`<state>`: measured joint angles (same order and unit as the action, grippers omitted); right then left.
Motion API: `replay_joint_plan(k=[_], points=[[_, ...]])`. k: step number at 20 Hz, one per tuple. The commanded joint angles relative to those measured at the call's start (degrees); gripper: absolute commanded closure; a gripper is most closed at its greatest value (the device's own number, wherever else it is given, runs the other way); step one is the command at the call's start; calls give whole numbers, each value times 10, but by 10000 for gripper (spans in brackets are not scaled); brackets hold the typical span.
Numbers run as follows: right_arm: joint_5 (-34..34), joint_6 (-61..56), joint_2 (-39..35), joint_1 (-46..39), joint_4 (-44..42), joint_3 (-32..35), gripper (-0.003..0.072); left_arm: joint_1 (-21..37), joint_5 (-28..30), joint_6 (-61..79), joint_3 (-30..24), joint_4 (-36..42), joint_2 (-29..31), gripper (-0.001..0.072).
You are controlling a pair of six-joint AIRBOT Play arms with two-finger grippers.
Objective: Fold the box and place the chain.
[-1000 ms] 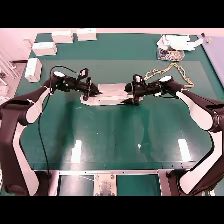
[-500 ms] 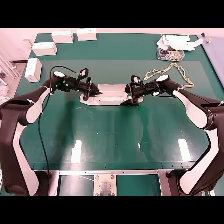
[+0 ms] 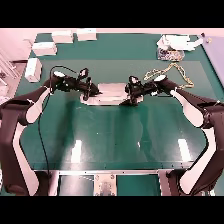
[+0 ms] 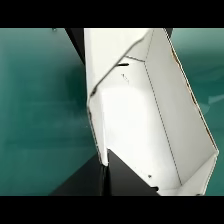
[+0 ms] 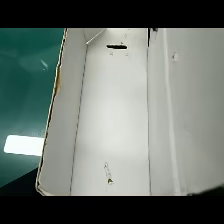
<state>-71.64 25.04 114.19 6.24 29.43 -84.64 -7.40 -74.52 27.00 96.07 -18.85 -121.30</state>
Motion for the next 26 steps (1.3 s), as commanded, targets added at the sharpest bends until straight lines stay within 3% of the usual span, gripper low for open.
replay_joint_plan(k=[1,8,16,18,26], points=[[1,-6,3,0,14,-2,-5,0,0,0,0,0,0,688],[1,-6,4,-1,13,-15,-3,0,0,0,0,0,0,688],[0,-6,12,0,18,-15,34,0,0,0,0,0,0,688],[0,-6,12,0,17,-15,87,0,0,0,0,0,0,688],[1,-6,12,-1,17,-15,100,0,0,0,0,0,0,688]])
